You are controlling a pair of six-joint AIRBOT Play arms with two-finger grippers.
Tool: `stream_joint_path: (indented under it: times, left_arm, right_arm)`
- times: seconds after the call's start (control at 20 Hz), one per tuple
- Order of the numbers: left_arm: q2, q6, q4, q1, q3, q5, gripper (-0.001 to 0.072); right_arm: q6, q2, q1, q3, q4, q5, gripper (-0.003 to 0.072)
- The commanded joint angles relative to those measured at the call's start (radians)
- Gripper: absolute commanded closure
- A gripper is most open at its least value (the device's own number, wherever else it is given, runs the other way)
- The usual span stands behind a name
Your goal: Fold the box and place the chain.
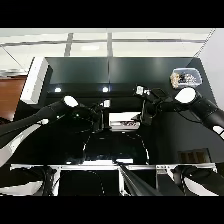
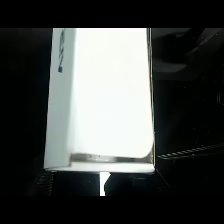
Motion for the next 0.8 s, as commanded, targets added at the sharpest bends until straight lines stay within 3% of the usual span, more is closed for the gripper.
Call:
stream_joint_path:
  times: [0.0,0.1,0.35,0.4,0.45,0.75]
  left_arm:
    - [-0.001,0.0,0.0,-0.001,0.0,-0.002,0.0211]
    - [-0.001,0.0,0.0,-0.001,0.0,-0.002,0.0211]
    - [-0.001,0.0,0.0,-0.001,0.0,-0.002,0.0211]
    - [-0.001,0.0,0.0,-0.001,0.0,-0.002,0.021]
    - [-0.001,0.0,0.0,-0.001,0.0,-0.002,0.0211]
    - [-0.001,0.0,0.0,-0.001,0.0,-0.002,0.0211]
  right_arm:
    - [-0.048,0.0,0.024,0.018,-0.048,-0.024,-0.0034]
    - [-0.045,0.0,0.026,0.018,-0.068,0.009,0.0215]
    - [0.037,0.0,0.054,0.018,-0.059,0.047,0.0219]
    - [0.06,0.0,0.063,0.018,-0.067,0.048,0.0341]
    - [0.08,0.0,0.07,0.018,-0.078,0.053,0.0382]
    - [0.129,0.0,0.084,0.018,-0.128,0.085,0.0383]
